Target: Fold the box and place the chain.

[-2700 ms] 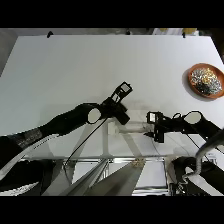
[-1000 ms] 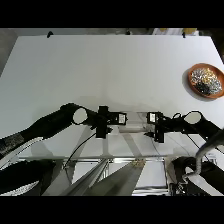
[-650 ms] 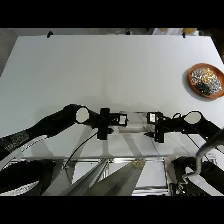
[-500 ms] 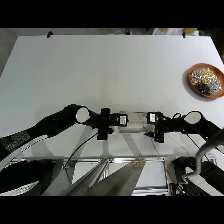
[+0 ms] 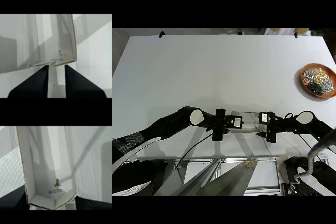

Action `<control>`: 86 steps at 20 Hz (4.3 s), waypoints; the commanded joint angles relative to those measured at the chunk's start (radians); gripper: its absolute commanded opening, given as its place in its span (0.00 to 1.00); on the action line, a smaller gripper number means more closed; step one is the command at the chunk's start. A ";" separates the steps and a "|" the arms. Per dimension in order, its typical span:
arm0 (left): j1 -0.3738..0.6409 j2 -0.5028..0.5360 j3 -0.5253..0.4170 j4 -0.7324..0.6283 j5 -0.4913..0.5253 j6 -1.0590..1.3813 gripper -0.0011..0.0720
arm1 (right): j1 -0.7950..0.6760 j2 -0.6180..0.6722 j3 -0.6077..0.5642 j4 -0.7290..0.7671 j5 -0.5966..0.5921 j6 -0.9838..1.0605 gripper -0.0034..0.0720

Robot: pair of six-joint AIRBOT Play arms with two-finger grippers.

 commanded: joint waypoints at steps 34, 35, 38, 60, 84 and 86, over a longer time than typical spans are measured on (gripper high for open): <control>0.175 0.319 -0.006 0.394 -0.204 -1.467 0.02 | 0.000 0.001 0.000 0.001 0.000 0.000 0.59; 0.184 0.312 -0.025 0.382 -0.210 -1.511 0.02 | 0.000 0.001 0.000 0.000 0.000 0.000 0.59; 0.187 0.269 -0.109 0.265 -0.174 -1.550 0.02 | 0.000 0.001 0.000 0.000 0.000 0.000 0.59; 0.077 0.082 -0.020 -0.043 -0.087 -1.452 0.17 | 0.000 0.001 0.000 0.000 0.000 0.000 0.59; -0.002 -0.002 0.113 0.111 -0.120 -1.553 0.45 | 0.000 0.001 0.000 0.000 0.000 0.000 0.59; -0.010 -0.002 0.119 0.150 -0.130 -1.602 0.45 | 0.000 0.001 0.000 0.000 0.000 0.000 0.59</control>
